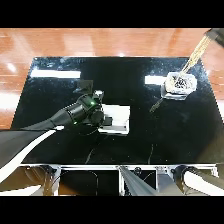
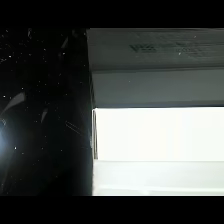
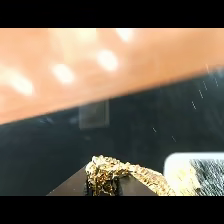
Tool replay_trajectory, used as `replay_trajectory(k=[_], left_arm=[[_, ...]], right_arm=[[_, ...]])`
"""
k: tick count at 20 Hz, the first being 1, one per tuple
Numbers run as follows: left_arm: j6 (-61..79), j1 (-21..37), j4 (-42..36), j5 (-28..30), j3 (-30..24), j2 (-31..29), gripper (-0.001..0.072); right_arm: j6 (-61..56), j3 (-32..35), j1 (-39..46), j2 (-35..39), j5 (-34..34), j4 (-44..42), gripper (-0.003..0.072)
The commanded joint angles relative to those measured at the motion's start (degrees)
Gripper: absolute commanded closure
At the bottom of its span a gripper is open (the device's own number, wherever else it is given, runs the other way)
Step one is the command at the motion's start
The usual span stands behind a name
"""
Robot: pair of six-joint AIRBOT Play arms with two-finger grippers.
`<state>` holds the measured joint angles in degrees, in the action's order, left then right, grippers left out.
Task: Fold the box and place the chain.
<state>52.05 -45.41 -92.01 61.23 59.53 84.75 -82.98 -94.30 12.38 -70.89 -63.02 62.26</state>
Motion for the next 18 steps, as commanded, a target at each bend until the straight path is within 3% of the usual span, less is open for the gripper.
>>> replay_trajectory(k=[1, 12, 18], left_arm=[[0.00, 0.04, 0.00, 0.00, 0.00, 0.02, 0.0690], [0.00, 0.00, 0.00, -0.07, 0.00, 0.02, 0.0690], [0.00, 0.00, 0.00, -0.26, 0.00, 0.02, 0.0691]], right_arm=[[2.95, -3.34, -1.95, 5.38, -4.70, -0.92, 0.0661], [5.25, -3.17, -23.41, 15.30, -14.78, -0.68, 0.0660], [5.25, 4.83, -37.16, 15.37, -13.81, -0.33, 0.0661]])
